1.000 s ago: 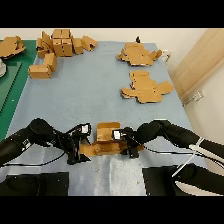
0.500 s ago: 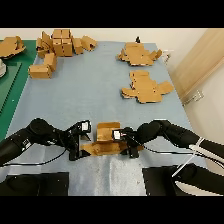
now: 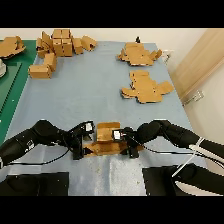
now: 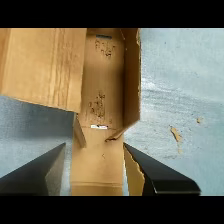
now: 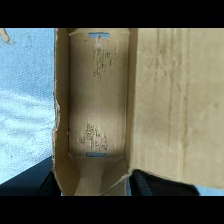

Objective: Fold the box.

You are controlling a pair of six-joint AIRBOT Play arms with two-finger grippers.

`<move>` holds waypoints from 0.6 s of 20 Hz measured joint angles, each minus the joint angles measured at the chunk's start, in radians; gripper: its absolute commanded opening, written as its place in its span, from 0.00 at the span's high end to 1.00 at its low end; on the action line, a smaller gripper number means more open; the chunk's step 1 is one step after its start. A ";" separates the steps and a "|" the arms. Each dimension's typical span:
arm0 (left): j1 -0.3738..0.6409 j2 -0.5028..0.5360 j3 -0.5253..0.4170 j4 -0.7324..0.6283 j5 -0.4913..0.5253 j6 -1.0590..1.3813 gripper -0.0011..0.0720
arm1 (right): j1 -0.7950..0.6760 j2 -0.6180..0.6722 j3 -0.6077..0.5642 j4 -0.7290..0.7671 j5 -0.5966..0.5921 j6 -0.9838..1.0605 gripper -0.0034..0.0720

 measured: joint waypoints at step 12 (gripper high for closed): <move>-0.029 -0.005 0.000 -0.003 0.050 -0.048 0.27 | 0.000 0.000 0.000 0.000 0.000 0.000 0.20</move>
